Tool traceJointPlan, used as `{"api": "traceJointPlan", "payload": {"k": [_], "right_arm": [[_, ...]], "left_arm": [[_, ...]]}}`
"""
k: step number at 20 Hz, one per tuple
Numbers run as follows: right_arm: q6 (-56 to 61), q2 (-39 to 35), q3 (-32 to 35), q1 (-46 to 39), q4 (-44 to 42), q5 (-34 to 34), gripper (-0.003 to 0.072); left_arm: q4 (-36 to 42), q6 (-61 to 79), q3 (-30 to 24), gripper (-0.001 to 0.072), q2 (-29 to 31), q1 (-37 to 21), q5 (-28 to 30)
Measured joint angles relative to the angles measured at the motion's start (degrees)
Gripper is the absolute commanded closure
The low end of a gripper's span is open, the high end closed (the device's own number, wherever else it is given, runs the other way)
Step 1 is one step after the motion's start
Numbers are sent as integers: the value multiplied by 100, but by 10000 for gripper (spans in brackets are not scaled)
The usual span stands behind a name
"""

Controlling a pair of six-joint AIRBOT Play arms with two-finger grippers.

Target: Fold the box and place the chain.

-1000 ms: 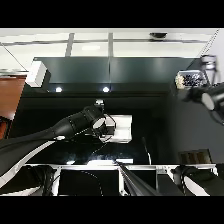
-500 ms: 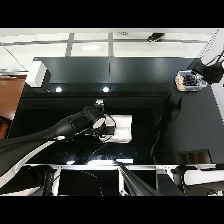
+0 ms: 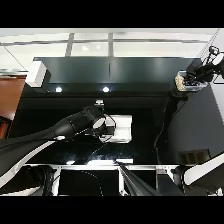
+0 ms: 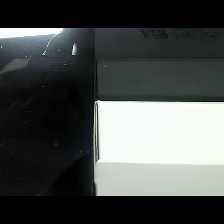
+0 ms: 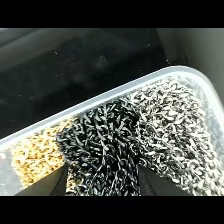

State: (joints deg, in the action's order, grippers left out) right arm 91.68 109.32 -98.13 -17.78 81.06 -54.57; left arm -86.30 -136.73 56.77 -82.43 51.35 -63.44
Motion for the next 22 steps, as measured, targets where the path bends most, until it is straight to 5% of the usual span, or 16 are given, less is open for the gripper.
{"api": "traceJointPlan", "payload": {"k": [5, 7, 13, 22], "right_arm": [[-28, 195, -42, 0, 107, -33, 197], [-37, 225, -46, 0, 129, -52, 682], [-153, -195, -83, -7, 280, -398, 679], [-680, -2304, -90, -7, -70, -177, 680]], "left_arm": [[0, 0, 0, 683, 0, 0, -2], [0, -2, 0, 683, 0, 0, -2], [0, -2, 0, 683, 0, 0, -9], [2, -2, 0, 683, 0, 0, -7]]}}
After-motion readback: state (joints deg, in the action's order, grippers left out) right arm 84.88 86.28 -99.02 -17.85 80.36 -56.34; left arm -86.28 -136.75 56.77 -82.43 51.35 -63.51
